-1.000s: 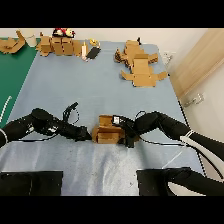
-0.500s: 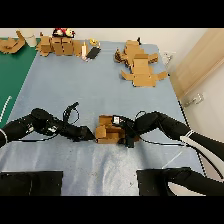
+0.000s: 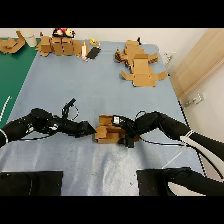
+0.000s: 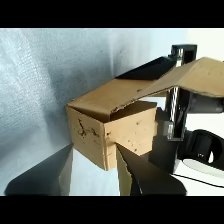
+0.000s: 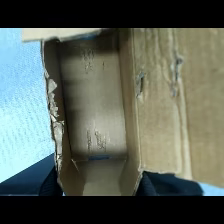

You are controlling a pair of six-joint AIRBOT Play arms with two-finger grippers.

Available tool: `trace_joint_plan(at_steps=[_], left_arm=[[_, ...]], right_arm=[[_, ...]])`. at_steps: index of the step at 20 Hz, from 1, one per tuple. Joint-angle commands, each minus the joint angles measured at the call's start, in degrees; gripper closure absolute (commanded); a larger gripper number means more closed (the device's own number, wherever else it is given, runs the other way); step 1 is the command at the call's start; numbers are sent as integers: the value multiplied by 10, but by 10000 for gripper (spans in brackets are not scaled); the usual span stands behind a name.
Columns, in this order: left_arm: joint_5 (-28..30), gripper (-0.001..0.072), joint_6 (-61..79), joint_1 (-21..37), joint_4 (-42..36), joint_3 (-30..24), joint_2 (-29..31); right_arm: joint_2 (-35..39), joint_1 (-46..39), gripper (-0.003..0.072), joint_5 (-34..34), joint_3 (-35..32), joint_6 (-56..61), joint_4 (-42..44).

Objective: Fold the box.

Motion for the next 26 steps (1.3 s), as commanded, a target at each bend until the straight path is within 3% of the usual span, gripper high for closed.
trace_joint_plan(at_steps=[1, 9, 12, 14, 17, 20, 26], left_arm=[[-8, 269, 2, -1, -24, 0, 0], [14, 270, 12, -2, -47, 0, -3], [27, 269, 8, -37, -16, 16, -3], [53, 269, -41, -82, 49, 45, -3], [100, 269, -185, -139, 210, 89, -3], [102, 269, -326, -164, 345, 118, -3], [106, 269, -428, -211, 434, 154, -3]], right_arm=[[0, 0, 177, 0, 0, 0, 0], [0, 0, 177, -1, 0, 0, 0], [0, 0, 176, -1, 0, 0, 0], [0, 0, 177, -2, 0, 0, 0], [0, 0, 177, -3, 0, 0, 0], [0, 0, 177, -3, 0, 0, 0], [0, 0, 177, -3, 0, 0, 0]])
